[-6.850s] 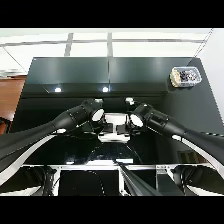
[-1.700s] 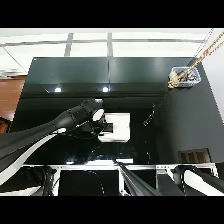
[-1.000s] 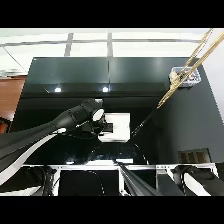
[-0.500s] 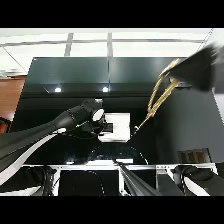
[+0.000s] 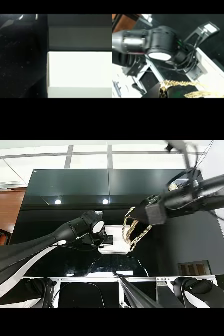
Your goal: Fold the box and place the chain.
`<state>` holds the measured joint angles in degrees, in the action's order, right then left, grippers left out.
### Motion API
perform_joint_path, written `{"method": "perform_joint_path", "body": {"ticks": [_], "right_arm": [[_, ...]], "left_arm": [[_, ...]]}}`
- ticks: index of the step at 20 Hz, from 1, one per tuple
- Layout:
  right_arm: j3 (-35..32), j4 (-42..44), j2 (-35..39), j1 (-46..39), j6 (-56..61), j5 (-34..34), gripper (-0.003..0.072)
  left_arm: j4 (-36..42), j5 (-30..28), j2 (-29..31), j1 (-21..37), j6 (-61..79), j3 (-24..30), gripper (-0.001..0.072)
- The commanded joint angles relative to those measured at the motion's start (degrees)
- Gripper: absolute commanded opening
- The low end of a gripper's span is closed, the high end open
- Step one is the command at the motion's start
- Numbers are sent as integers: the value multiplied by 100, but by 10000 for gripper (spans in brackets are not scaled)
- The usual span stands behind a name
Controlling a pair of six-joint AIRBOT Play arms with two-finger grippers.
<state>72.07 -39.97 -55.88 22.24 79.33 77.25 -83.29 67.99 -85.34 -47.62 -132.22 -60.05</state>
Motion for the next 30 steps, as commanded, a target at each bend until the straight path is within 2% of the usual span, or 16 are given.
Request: {"method": "perform_joint_path", "body": {"ticks": [1, 3, 7, 14, 15, 16, 17, 19, 21, 23, 24, 25, 26, 28, 30], "right_arm": [[-1073, 72, -7, 39, 35, -927, 8], [-1810, 118, -15, 39, 234, -1453, 8], [-2699, 243, -79, 39, 271, -1784, 9], [-2739, 245, -81, 109, 210, -1803, 12], [-2739, 227, -81, 153, 210, -1805, 31], [-2739, 216, -81, 195, 212, -1840, 233], [-2739, 179, -81, 188, 210, -1838, 338], [-2708, -181, -55, -114, 199, -1768, 338], [-2706, -1001, 24, -693, 33, -1729, 335], [-2732, -2503, 17, -1178, 26, -2002, 334], [-2809, -3265, 11, -1314, 238, -2446, 335], [-2929, -3910, -11, -1381, 739, -2966, 364], [-2994, -4450, -105, -1392, 1331, -3320, 709], [-2994, -4699, -516, -1392, 1720, -3720, 720], [-2935, -5040, -1034, -1392, 2647, -4151, 720]], "left_arm": [[-2, -2, -2, 4, 2, 0, 31], [0, 0, -2, 4, 2, 0, 31], [0, 0, -2, 4, 2, 0, 31], [-2, 2, -2, 4, 0, 0, 31], [-2, 2, -2, 4, 0, 0, 31], [-2, 2, -2, 4, 0, 0, 31], [0, 4, -2, 4, 0, 0, 31], [0, 4, -2, 4, 2, 0, 31], [-2, 0, -2, 4, 2, 0, 31], [0, 2, -2, 4, 0, 0, 31], [0, 2, -2, 4, 0, 0, 31], [0, 0, -2, 4, 0, 0, 31], [-2, 2, -2, 4, 0, 0, 31], [-2, 22, -2, 4, 2, 0, 31], [-2, 17, -2, 4, 2, 0, 31]]}}
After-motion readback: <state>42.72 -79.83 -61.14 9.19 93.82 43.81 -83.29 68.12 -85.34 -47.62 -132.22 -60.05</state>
